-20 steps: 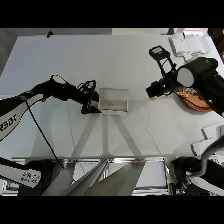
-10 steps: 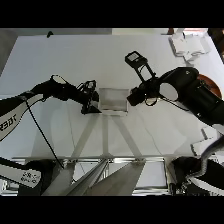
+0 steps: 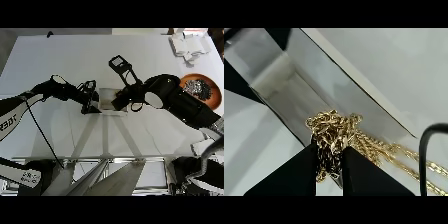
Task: Fold the box and place the chain.
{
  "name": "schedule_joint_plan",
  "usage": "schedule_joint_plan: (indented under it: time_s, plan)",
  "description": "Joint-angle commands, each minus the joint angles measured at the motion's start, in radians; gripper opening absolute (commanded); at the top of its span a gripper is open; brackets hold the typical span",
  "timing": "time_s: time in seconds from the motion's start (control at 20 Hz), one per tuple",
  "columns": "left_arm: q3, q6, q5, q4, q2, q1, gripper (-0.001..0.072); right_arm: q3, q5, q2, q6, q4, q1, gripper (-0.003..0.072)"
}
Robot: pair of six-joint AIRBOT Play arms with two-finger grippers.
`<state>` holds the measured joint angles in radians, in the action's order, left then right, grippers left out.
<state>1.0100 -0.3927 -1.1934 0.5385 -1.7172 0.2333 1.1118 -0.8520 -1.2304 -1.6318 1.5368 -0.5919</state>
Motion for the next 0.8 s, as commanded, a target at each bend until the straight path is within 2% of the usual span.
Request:
schedule_joint_plan:
  time_s: [0.0, 0.3, 0.75]
  plan:
    - [0.000, 0.000, 0.000, 0.000, 0.000, -0.001, 0.0337, 0.001, 0.114, -0.037, -0.002, -0.062, -0.028, 0.0007]
    - [0.000, 0.000, 0.000, 0.000, 0.000, -0.001, 0.0337, 0.001, 0.191, -0.152, -0.003, -0.106, -0.039, 0.0006]
    - [0.000, 0.000, 0.000, 0.000, 0.000, -0.001, 0.0337, 0.001, 0.126, -0.257, -0.002, -0.048, -0.037, 0.0010]
